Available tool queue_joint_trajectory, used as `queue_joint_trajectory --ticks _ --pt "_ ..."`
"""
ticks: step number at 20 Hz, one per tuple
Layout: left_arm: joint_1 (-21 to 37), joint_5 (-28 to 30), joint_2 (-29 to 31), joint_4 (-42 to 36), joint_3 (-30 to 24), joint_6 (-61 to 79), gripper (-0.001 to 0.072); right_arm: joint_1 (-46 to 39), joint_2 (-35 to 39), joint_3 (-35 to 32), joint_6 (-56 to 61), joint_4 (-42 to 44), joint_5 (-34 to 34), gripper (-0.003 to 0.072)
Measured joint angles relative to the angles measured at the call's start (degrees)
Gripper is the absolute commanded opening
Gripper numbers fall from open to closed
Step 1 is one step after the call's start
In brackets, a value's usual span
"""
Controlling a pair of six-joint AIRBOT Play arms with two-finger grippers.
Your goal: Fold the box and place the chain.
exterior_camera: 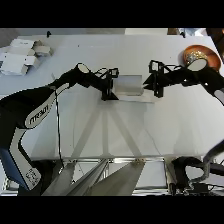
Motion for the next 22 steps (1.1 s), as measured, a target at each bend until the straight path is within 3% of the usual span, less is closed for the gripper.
queue_joint_trajectory --ticks 6,15,22 --pt "0.0 0.0 0.0 0.0 0.0 -0.1 0.0378 1.6 3.5 0.0 1.9 5.2 -0.2 0.0012" --pt "0.0 0.1 0.0 0.0 0.0 -0.2 0.0378 7.8 -7.1 0.0 8.1 11.1 -21.7 0.0012" --pt "0.0 0.0 0.0 -0.1 0.0 -0.2 0.0378 8.3 -11.2 0.0 10.5 12.9 -27.1 0.0013"
